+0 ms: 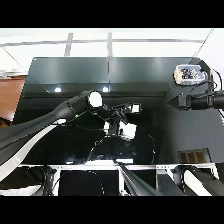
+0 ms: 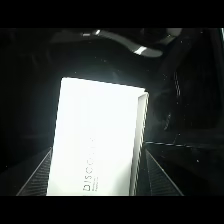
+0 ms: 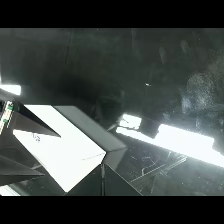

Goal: Fold the box and place the chain.

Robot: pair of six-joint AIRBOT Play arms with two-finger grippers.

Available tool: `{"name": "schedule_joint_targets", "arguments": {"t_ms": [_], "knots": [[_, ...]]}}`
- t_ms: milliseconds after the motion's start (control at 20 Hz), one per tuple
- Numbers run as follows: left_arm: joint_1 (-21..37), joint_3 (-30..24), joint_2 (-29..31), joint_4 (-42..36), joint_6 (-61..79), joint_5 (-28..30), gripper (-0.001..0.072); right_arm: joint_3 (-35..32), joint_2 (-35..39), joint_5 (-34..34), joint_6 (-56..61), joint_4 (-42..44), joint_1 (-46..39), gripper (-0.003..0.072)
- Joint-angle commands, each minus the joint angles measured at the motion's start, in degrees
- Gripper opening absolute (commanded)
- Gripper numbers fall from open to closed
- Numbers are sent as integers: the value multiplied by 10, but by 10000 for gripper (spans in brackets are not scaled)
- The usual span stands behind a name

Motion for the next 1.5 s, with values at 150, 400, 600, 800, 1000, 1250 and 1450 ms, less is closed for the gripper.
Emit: {"name": "schedule_joint_targets", "arguments": {"t_ms": [150, 400, 600, 800, 1000, 1250, 1450], "knots": [[-5, 0, 0, 35, 8, -12, 713, 0, 0, -1, 0, 0, 0, 9], [-6, 0, 0, 41, 20, -15, 710, 0, 0, -1, 0, 0, 0, 10], [-10, 0, 0, 46, 27, -14, 710, 0, 0, -1, 0, 0, 0, 10], [-21, 0, -12, 54, 37, -3, 710, 0, 0, -1, 0, 0, 0, 10], [-32, 0, -35, 51, 37, 18, 710, 0, 0, -1, 0, 0, 0, 10], [-52, 0, -40, 33, 37, 71, 707, 0, 0, -7, 0, 0, 0, 10], [-45, 0, -30, 85, -28, 73, 350, 0, 0, -8, 0, 0, -1, 10]]}}
